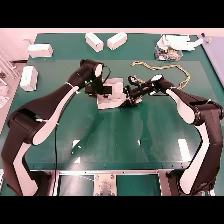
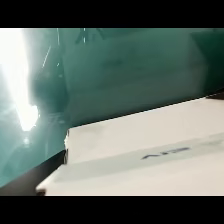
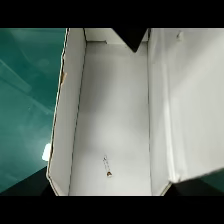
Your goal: Fold the box and place the chain.
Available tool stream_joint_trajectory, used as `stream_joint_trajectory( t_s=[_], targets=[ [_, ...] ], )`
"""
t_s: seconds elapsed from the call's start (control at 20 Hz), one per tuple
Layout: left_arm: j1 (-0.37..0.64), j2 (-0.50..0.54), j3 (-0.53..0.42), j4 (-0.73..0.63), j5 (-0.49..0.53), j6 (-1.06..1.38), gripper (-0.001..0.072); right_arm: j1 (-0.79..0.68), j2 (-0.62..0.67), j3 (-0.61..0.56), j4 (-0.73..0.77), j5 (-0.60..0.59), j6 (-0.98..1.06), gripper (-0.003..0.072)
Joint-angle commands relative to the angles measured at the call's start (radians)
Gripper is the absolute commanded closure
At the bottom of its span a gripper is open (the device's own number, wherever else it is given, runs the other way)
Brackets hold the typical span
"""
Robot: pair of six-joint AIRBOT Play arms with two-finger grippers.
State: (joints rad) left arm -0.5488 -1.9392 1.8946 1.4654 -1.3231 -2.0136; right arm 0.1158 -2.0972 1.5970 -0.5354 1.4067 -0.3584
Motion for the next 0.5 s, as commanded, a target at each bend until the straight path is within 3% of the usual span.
stream_joint_trajectory(
  t_s=[0.0, 0.1, 0.45],
  targets=[
    [-0.002, 0.001, 0.065, -0.032, -0.072, 0.058, 0.0187, 0.001, 0.000, 0.000, 0.000, 0.000, -0.001, 0.0188],
    [0.007, 0.009, 0.102, -0.031, -0.119, 0.085, 0.0188, 0.001, 0.000, 0.000, 0.000, 0.000, -0.001, 0.0188],
    [0.118, 0.147, 0.097, -0.029, -0.177, 0.249, 0.0189, 0.001, 0.000, 0.000, 0.000, 0.000, -0.001, 0.0188]
  ],
)
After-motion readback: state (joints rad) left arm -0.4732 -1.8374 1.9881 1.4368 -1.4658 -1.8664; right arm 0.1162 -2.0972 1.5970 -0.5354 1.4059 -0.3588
